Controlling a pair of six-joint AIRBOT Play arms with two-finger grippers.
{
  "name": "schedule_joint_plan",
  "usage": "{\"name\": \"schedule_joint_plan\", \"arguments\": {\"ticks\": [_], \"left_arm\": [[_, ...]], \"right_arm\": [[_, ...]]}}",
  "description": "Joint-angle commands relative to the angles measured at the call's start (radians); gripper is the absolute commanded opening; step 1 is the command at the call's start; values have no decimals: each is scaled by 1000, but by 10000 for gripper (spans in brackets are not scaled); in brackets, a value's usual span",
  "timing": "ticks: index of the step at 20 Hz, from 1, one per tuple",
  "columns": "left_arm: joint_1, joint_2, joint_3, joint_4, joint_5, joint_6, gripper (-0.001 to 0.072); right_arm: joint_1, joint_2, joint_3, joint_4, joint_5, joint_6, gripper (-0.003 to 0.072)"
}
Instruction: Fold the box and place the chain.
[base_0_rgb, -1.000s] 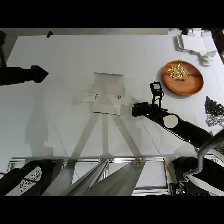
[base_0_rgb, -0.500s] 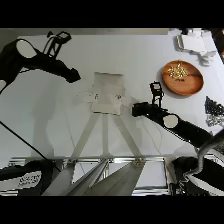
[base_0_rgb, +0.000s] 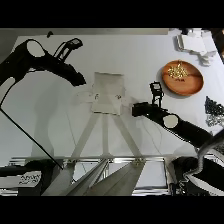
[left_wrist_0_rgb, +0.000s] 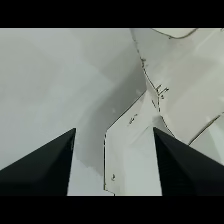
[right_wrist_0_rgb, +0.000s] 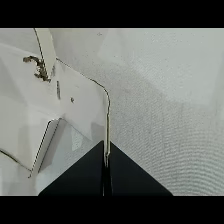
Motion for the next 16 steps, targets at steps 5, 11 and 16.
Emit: {"name": "schedule_joint_plan", "arguments": {"ticks": [5,11,16], "left_arm": [[126,-92,5,-470,-79,458,650],[91,-298,140,-495,-193,416,652],[61,-377,182,-479,-211,485,713]], "right_arm": [[1,0,0,0,0,0,10],[1,-1,0,0,0,0,10],[1,-1,0,0,0,0,10]]}}
